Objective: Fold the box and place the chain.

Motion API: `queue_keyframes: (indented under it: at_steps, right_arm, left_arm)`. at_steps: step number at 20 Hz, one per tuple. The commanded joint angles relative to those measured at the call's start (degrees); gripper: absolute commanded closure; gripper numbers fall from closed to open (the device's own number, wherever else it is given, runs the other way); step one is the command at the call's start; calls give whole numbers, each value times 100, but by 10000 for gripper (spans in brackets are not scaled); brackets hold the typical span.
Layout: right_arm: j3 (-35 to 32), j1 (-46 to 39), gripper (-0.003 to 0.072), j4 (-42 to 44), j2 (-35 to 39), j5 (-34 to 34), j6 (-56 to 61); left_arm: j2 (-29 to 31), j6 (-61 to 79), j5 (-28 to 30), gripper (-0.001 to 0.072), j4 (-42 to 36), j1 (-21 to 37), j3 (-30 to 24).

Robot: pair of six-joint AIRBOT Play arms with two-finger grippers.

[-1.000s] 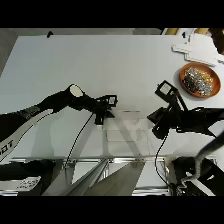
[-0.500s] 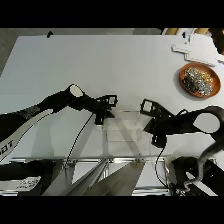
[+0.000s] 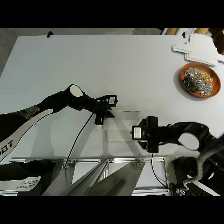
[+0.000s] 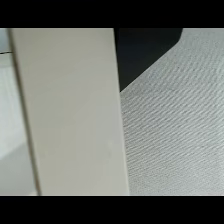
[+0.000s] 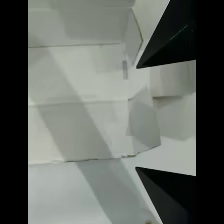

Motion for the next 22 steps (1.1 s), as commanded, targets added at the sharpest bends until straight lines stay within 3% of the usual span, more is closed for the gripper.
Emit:
queue_keyframes:
  at_steps: [1,6,15,22]
  right_arm:
    - [-446,699,-13,-343,153,-1027,-37]
    - [-907,1038,-12,-496,107,-1517,280]
    - [-933,1032,-9,-570,-125,-2264,372]
    - [-723,581,-7,-551,-125,-1939,374]
  left_arm:
    - [-4,2,2,700,2,-2,-2]
    - [-4,2,2,700,2,-2,-2]
    - [-4,2,2,700,2,-2,-2]
    - [-4,2,0,700,2,-2,-2]
